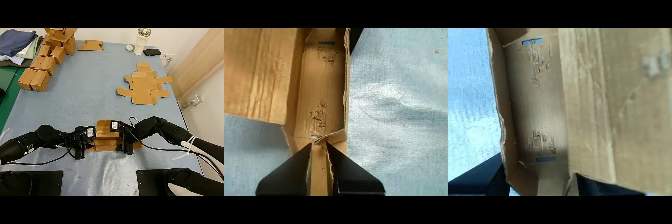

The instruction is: Fold the box.

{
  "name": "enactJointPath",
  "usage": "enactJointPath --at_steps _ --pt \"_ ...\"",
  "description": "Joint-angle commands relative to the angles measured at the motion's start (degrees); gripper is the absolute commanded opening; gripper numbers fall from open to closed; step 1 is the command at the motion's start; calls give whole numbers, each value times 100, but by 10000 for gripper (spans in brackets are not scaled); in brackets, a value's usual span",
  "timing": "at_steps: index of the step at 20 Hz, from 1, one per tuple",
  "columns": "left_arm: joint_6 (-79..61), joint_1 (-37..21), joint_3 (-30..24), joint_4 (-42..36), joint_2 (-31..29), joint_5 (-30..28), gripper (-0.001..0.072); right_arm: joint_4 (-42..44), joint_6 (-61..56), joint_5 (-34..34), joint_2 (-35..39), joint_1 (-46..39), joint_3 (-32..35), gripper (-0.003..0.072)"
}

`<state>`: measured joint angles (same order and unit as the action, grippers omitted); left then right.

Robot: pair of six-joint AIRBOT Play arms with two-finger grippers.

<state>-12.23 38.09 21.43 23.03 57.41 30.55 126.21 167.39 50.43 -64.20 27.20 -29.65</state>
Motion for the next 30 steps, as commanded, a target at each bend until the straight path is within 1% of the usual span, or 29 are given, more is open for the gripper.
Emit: enactJointPath --at_steps 1,4,5,6,7,11,13,15,19,20,21,24,25,26,27,30 --pt "90 15 4 74 -4 170 142 2 0 0 0 7 0 470" --pt "664 2 4 584 -63 267 144 2 0 0 0 7 2 470" --pt "887 2 2 793 -101 289 198 2 0 0 0 7 0 470" --pt "1075 2 0 951 -127 308 379 2 0 0 0 7 0 470" --pt "1231 -20 -9 1025 -146 308 417 2 0 0 0 7 0 470" --pt "1335 -238 -9 1038 -157 289 417 2 0 0 0 7 0 470" --pt "1322 -247 -7 1027 -157 280 416 2 0 0 0 7 2 470" --pt "1224 -232 17 968 -155 151 416 0 0 0 0 7 0 470" --pt "557 -192 181 455 -26 138 413 2 0 0 0 7 0 470" --pt "374 -136 219 350 33 140 307 2 0 0 0 7 0 470" --pt "334 -59 262 348 101 138 227 2 0 0 0 7 0 470" --pt "304 85 376 339 304 116 229 2 0 0 0 7 0 470" --pt "293 103 400 304 345 81 219 2 0 0 0 7 0 470" --pt "264 125 428 286 380 28 110 2 0 0 0 7 2 470" --pt "254 129 459 236 396 -11 92 2 0 0 0 7 0 470" --pt "251 160 487 160 428 -44 92 2 0 0 0 7 0 470"
